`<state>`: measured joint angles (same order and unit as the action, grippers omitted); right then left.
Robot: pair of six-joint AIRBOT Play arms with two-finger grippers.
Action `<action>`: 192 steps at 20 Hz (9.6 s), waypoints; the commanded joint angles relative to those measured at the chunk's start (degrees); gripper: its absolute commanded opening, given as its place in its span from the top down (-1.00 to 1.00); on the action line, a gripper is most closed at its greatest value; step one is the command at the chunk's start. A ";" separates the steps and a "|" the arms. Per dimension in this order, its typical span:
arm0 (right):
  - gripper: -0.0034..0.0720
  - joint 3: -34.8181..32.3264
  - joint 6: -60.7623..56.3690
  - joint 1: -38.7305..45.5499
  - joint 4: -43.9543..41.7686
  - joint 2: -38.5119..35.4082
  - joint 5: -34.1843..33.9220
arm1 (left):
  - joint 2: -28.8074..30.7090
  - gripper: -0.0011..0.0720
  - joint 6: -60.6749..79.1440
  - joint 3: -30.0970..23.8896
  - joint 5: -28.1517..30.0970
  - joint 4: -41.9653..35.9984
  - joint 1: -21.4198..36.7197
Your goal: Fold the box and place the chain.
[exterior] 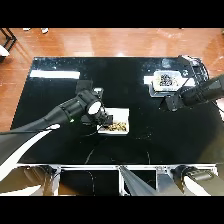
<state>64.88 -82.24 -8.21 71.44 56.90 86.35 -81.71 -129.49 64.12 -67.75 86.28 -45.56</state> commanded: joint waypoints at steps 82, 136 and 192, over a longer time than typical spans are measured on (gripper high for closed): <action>-0.69 9.55 26.29 -30.95 1.25 26.05 -7.93 | 32.33 -0.76 33.73 -29.31 4.70 -17.55 24.87; -0.90 10.21 23.32 -34.58 5.73 22.86 -9.57 | 32.33 -0.76 33.73 -29.31 4.68 -17.51 25.00; 0.63 8.17 25.64 -34.71 6.62 25.29 -9.27 | 32.33 -0.76 33.75 -29.31 4.70 -17.51 25.00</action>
<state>73.03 -56.75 -42.87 78.08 82.19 77.08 -49.34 -95.77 34.83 -63.07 68.75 -20.62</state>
